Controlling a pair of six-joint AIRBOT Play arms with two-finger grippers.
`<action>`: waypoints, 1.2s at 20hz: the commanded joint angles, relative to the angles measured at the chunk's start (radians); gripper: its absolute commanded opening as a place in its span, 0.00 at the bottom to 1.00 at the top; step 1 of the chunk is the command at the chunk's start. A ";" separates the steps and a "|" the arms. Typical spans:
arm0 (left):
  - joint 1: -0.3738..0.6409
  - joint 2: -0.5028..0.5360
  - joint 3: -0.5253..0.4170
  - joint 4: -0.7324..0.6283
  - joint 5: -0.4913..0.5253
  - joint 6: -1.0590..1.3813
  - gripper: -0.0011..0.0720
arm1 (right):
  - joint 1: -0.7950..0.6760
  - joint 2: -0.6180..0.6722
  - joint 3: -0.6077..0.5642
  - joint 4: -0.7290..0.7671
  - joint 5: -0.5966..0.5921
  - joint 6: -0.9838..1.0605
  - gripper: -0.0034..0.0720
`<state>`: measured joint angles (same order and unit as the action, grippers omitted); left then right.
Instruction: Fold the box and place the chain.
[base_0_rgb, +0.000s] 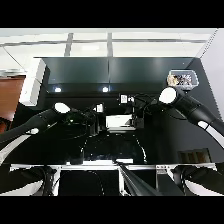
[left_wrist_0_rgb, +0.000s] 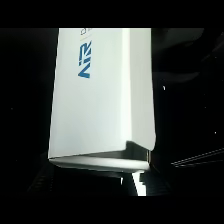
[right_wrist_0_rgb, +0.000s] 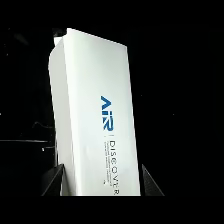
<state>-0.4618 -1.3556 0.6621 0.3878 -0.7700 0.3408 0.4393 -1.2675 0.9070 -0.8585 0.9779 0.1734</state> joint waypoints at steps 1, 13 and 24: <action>-0.001 -0.001 0.001 0.000 0.000 0.002 0.48 | 0.001 0.005 0.001 -0.007 -0.013 0.030 0.75; 0.000 -0.001 0.001 0.000 0.000 0.002 0.48 | 0.004 -0.006 0.000 -0.008 0.053 0.058 0.35; -0.001 -0.001 0.001 0.000 0.000 0.002 0.48 | 0.011 -0.006 0.000 -0.008 0.062 0.059 0.46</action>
<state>-0.4618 -1.3556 0.6621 0.3882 -0.7708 0.3443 0.4454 -1.2724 0.9070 -0.8669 1.0393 0.2321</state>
